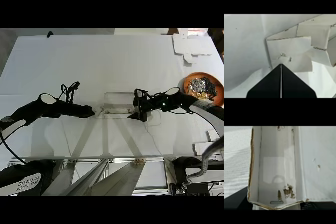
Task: Fold the box and place the chain.
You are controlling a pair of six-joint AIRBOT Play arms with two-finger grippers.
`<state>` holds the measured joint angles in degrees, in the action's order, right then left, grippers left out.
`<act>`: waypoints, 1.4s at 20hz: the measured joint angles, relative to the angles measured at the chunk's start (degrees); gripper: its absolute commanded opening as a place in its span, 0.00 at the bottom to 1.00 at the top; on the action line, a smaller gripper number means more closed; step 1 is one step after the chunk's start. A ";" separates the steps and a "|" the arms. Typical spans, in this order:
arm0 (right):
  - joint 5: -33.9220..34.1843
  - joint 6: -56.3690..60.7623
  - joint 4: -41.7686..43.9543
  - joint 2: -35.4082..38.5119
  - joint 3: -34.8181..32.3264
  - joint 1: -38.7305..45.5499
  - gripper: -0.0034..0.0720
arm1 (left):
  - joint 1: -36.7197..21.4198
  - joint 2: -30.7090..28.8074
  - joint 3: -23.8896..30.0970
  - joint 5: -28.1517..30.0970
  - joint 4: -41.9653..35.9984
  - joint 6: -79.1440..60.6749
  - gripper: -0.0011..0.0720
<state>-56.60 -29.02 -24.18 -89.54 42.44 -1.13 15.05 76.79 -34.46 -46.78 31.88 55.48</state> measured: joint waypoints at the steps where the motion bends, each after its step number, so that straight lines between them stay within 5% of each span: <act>1: 0.00 0.00 0.00 0.00 0.00 0.00 0.77 | -0.31 -0.33 0.02 0.04 0.66 0.00 0.01; 12: -0.02 0.00 0.02 0.00 0.00 0.00 0.77 | -1.27 -0.39 0.04 1.75 8.83 5.07 0.01; 28: -0.02 0.00 0.02 0.00 0.00 0.00 0.77 | 0.04 1.16 0.07 -1.79 -11.06 -4.94 0.07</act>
<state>-56.62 -29.02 -24.16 -89.54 42.44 -1.13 15.09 77.95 -34.39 -48.58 20.82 50.54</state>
